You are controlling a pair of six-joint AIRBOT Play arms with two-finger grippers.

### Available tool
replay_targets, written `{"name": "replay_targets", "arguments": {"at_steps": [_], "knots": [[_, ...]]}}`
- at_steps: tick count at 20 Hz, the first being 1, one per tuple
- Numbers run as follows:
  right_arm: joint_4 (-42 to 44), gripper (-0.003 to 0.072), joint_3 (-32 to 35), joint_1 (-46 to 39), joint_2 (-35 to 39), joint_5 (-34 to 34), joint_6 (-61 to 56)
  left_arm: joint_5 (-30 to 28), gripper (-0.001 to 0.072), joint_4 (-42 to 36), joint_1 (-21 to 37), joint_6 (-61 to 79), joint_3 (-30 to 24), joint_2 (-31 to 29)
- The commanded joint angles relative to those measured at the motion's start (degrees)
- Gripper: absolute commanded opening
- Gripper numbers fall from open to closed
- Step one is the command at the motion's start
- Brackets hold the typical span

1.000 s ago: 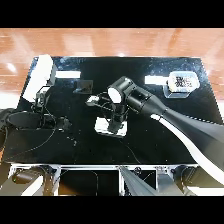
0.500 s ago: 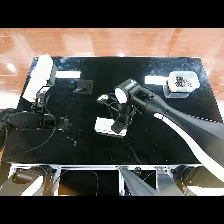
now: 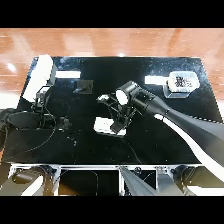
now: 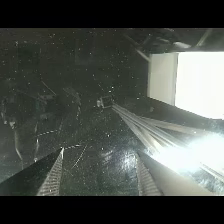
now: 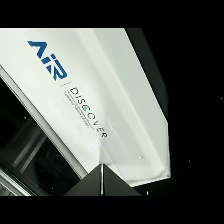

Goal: Fold the box and place the chain.

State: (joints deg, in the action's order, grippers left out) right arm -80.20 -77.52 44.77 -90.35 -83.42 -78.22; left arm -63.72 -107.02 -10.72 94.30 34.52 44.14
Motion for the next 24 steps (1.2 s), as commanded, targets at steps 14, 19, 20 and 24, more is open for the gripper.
{"name": "replay_targets", "arguments": {"at_steps": [14,19,20,24], "knots": [[-0.4,0.0028,18.9,-17.0,18.8,-3.5,-3.8,-4.9,0.0629,-13.9,-10.2,55.9,18.9,21.2],[-0.2,0.0026,26.5,-23.5,22.6,0.4,-3.1,-1.7,0.063,-3.0,-18.4,68.2,21.7,25.5],[-0.2,0.0026,26.8,-24.5,22.6,0.9,-3.2,-1.2,0.063,-4.8,-18.8,71.7,21.7,25.9],[-0.1,0.0026,26.8,-25.6,22.6,1.2,-3.2,2.2,0.063,-9.1,-19.3,77.8,21.7,26.5]]}}
